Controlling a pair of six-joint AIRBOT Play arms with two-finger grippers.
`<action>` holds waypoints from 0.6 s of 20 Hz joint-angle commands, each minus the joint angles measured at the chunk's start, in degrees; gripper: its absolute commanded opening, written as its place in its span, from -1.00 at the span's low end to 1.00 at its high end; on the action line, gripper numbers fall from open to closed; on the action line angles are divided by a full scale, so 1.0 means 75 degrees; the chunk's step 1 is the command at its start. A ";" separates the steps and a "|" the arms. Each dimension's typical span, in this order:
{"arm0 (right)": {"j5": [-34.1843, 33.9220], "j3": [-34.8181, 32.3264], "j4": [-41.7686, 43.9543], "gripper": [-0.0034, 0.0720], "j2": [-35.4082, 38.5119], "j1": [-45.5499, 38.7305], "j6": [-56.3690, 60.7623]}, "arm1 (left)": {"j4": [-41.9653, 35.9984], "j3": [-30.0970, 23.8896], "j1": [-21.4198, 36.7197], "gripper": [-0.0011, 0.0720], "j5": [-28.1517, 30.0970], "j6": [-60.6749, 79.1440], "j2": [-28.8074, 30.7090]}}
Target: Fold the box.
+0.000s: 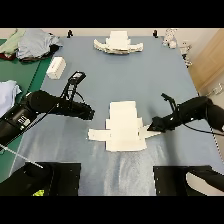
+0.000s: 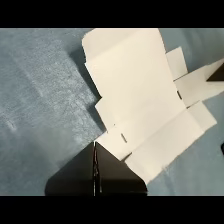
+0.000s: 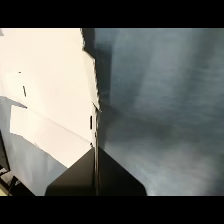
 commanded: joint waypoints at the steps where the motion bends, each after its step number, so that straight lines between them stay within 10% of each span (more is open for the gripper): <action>1: 0.1405 -0.1227 0.0216 -0.91 0.1518 0.1157 0.0793 | -0.0239 -0.0003 -0.0003 -0.94 0.0224 0.0000 0.0003; 7: 0.1894 -0.1486 0.0076 -0.91 0.2702 0.1903 0.1652 | -0.0431 0.0000 0.0568 -0.93 0.0172 -0.0460 -0.0405; 9: 0.1920 -0.1486 0.0076 -0.91 0.2710 0.2098 0.1682 | -0.0775 0.0000 0.1081 -0.10 0.0020 -0.0382 -0.0868; 12: 0.2005 -0.1486 0.0076 -0.91 0.2707 0.2218 0.1719 | -0.2110 0.0003 0.1743 -0.12 -0.0393 0.0933 -0.1696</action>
